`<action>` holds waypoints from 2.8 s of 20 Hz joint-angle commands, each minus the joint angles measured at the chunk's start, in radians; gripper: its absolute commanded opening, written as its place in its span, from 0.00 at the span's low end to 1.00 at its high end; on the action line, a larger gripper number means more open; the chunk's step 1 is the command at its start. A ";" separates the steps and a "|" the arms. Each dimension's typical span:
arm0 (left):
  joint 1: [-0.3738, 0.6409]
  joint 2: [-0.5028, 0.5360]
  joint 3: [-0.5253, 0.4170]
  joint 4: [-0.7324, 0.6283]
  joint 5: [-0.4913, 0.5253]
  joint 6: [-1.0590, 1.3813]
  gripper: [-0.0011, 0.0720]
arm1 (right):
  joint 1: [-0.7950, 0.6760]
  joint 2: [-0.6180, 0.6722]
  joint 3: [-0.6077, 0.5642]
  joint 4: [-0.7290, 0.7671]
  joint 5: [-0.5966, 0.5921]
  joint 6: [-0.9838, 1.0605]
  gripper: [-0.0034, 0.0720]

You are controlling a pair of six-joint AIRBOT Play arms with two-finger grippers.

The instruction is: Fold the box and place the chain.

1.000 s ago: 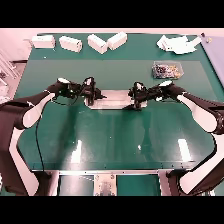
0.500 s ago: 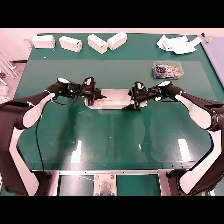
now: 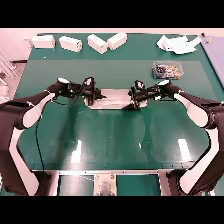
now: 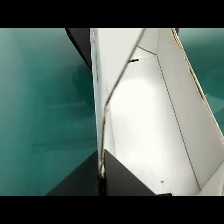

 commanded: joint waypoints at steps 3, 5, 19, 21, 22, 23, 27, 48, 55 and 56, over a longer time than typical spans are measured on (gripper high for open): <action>0.000 0.000 0.001 0.000 0.001 0.000 0.04 | 0.003 -0.006 0.012 -0.015 0.012 0.019 0.95; 0.000 0.000 0.001 0.000 0.001 0.000 0.04 | 0.003 -0.006 0.014 -0.022 0.009 0.029 0.95; 0.000 0.000 0.001 0.000 0.001 0.000 0.04 | 0.007 -0.006 0.019 0.003 -0.021 0.002 0.92; 0.000 0.000 0.001 0.000 0.001 0.000 0.04 | 0.013 -0.006 0.024 -0.022 -0.014 0.026 0.92; 0.000 0.000 0.001 0.000 0.001 0.000 0.04 | 0.018 -0.005 0.027 -0.037 -0.013 0.032 0.92; 0.000 0.000 0.001 0.000 0.001 0.000 0.04 | 0.018 -0.006 0.030 -0.042 -0.013 0.037 0.92; 0.000 0.000 0.001 0.000 0.002 0.000 0.04 | 0.013 -0.007 0.040 -0.029 -0.012 0.006 0.92; 0.000 0.000 0.001 0.000 0.002 0.000 0.04 | 0.017 -0.017 0.067 -0.081 -0.002 0.029 0.81; 0.000 0.000 0.001 0.000 0.003 0.001 0.04 | 0.018 -0.017 0.067 -0.075 -0.003 0.026 0.81; 0.000 0.000 0.001 0.000 0.003 0.003 0.04 | 0.018 -0.017 0.067 -0.075 -0.002 0.026 0.81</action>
